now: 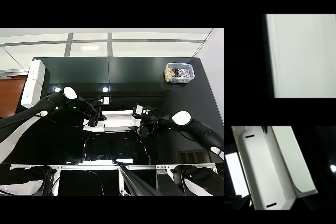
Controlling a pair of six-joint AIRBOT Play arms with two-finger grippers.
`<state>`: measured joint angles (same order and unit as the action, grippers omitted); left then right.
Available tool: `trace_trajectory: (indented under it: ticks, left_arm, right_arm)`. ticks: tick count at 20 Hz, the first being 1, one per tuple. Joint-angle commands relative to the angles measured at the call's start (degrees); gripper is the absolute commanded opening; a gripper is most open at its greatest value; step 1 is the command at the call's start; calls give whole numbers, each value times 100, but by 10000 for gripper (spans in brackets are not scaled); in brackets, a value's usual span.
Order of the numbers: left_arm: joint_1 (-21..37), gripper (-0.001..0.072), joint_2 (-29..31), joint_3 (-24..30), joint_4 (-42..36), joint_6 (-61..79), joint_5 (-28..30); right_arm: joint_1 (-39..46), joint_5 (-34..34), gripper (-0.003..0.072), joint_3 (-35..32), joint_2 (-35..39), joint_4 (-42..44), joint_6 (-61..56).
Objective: Fold the box and place the chain.
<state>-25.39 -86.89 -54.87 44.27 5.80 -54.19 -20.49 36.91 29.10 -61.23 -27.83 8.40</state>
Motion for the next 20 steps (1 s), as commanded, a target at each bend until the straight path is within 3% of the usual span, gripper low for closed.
trace_trajectory:
  ticks: [1, 8, 11, 15, 20]
  left_arm:
    - [-4, 28, 0, -2, 2, -2, -4]
    - [-4, 27, 0, -2, -68, -22, -4]
    - [-4, 28, 0, -2, -149, -20, -7]
    - [-4, 28, 0, -2, -146, -22, -7]
    - [-4, 27, 0, -2, -146, -22, -9]
  right_arm:
    - [295, 511, 705, 7, -437, 542, 844]
    - [286, 704, 705, 262, -1119, 570, 1333]
    - [208, 785, 705, 564, -1399, 103, 1036]
    - [-55, 726, 704, 623, -1464, -402, 822]
    - [-101, 503, 704, 623, -1469, -382, 638]
